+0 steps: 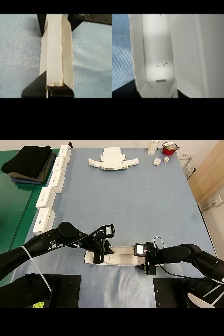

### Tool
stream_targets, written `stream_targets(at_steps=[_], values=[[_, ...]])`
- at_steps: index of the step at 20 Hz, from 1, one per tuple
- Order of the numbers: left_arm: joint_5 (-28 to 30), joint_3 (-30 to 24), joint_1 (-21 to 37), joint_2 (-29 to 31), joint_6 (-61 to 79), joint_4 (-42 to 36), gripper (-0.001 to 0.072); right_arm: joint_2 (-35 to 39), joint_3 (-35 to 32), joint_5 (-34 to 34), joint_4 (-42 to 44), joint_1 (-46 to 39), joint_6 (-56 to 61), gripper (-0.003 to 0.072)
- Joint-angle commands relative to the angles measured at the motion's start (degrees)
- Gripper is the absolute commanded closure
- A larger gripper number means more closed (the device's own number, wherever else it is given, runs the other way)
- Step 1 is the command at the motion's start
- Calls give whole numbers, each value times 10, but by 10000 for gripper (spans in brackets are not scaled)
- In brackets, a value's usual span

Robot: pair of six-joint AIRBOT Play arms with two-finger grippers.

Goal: Fold the box.

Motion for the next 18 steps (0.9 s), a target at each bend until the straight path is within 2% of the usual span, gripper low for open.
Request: stream_targets(at_steps=[1,18], values=[[0,0,0,0,0,0,696,0,0,-2,-2,1,0,124],[0,0,0,0,0,0,696,0,0,-2,-9,1,0,123]])
